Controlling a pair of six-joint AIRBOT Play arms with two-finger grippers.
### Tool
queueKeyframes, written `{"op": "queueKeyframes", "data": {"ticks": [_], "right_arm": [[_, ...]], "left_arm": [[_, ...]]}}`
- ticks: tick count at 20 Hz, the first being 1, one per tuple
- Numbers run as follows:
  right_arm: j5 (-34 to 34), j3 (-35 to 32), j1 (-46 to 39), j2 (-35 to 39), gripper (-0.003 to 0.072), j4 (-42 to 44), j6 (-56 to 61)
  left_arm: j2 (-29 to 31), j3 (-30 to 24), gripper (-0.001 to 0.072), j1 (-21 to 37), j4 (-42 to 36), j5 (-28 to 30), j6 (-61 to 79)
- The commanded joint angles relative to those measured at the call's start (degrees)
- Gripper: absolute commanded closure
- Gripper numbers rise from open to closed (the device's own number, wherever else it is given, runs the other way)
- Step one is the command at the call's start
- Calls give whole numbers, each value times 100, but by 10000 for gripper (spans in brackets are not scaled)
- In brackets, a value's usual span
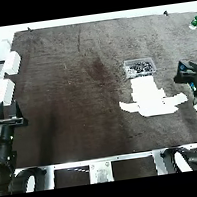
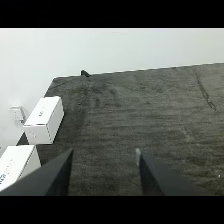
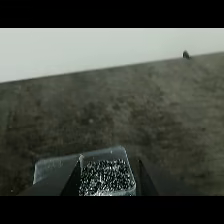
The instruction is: Fold the box and place the chain.
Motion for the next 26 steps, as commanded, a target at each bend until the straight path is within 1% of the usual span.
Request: {"op": "queueKeyframes", "data": {"ticks": [1, 2, 3, 4, 6, 8, 9, 11, 12, 14, 16, 17, 18, 22, 26], "right_arm": [[2717, 898, -1386, -1971, 262, -542, 1093], [3545, 1191, -1856, -2350, 263, -1025, 1445], [4214, 1504, -2315, -2638, 263, -1550, 1912], [4704, 1770, -2708, -2800, 259, -1937, 2194], [5410, 2284, -3414, -2927, 241, -2559, 2723], [6052, 2894, -3945, -3053, 234, -3587, 3220], [6384, 3248, -4094, -3209, 234, -4153, 3416], [6913, 3840, -4159, -3628, 233, -4996, 3713], [7202, 4052, -4155, -3858, 233, -5228, 3716], [7757, 4402, -4142, -4389, 234, -5342, 3698], [7997, 4723, -4109, -4894, 235, -5880, 3825], [8006, 4861, -4074, -5088, 235, -6286, 3860], [8006, 4937, -4063, -5215, 235, -6511, 3862], [7997, 5010, -4000, -5543, 234, -6533, 3707], [8028, 5007, -3727, -5995, 234, -6531, 3650]], "left_arm": [[2, -4, 240, -2, 0, 4, 2], [2, -4, 240, -2, 0, 2, 2], [2, -4, 240, -2, 2, 0, 2], [2, -4, 240, -2, 0, 2, 2], [2, -4, 240, -2, 2, 2, 2], [2, -4, 240, -2, 0, 2, 2], [2, -4, 240, -2, 0, 2, 2], [2, -4, 240, -2, 2, 2, 2], [2, -4, 240, -2, 0, 2, 2], [2, -4, 240, -2, 0, 0, 2], [2, -4, 240, -2, 2, 2, 2], [2, -4, 240, -2, 0, 0, 2], [2, -4, 240, -2, 2, 0, 2], [2, -4, 240, -2, 0, 4, 2], [2, -4, 240, -2, 2, 2, 2]]}}
